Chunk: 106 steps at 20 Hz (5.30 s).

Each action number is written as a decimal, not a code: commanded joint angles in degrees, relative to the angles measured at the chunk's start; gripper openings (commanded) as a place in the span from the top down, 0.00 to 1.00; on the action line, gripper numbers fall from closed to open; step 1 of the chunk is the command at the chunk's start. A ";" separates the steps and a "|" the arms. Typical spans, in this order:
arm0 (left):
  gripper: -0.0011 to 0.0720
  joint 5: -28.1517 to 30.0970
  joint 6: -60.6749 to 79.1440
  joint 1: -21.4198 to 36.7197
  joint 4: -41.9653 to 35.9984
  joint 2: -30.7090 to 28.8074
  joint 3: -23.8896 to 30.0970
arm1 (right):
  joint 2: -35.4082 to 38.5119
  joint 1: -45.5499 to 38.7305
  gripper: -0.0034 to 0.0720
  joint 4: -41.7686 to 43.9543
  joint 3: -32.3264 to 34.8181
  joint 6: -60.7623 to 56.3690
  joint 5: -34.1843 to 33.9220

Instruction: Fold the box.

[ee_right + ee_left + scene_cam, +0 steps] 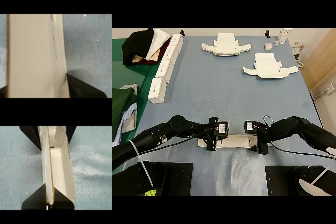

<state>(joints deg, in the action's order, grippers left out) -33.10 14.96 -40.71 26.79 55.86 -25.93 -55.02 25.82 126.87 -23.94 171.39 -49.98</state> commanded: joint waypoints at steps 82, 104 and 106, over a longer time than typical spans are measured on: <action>0.97 19.67 -82.44 -7.63 -2.58 9.62 -8.79 | -1.95 0.70 0.28 -1.27 0.87 0.68 2.75; 0.97 -21.84 -67.28 7.48 28.41 -4.87 -15.80 | -1.95 0.70 0.28 -1.29 0.87 0.68 2.73; 0.97 -26.71 -58.69 7.45 29.83 -6.38 -15.72 | -1.95 0.70 0.28 -1.29 0.87 0.68 2.73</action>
<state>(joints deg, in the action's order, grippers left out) -49.82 -53.47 -34.22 47.92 53.19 -41.45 -56.99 26.48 125.58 -23.07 172.09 -47.24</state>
